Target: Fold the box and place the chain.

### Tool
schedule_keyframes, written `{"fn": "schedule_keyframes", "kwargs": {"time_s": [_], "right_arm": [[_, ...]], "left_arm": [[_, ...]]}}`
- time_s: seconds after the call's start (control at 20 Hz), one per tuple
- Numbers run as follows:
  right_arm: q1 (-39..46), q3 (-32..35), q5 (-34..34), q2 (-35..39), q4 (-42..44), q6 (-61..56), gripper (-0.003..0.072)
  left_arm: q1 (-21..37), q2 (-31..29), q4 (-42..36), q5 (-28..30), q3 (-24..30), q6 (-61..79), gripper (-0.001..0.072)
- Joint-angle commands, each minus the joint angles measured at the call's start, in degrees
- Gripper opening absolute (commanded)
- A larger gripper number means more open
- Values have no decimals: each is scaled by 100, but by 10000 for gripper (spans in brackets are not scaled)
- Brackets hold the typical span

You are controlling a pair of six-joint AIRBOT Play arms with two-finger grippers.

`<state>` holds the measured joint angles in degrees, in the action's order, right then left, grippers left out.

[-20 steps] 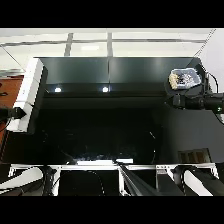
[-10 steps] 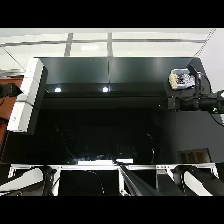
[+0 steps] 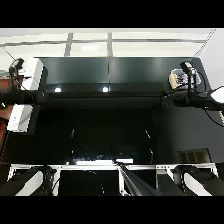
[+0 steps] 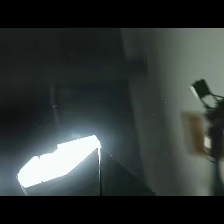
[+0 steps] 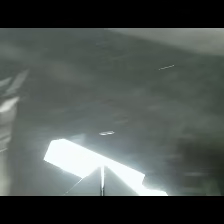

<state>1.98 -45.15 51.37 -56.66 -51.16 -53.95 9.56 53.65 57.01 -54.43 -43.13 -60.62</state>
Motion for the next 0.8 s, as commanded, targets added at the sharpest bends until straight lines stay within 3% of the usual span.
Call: {"fn": "schedule_keyframes", "kwargs": {"time_s": [0.0, 0.75], "right_arm": [[-28, -2, -640, 2, -1091, 59, 21], [-28, -2, -643, 2, -1084, 59, 21]], "left_arm": [[-321, -1047, -24, 1244, 1255, 632, 30], [-317, -1222, -50, 1071, 1379, 623, 30]]}}
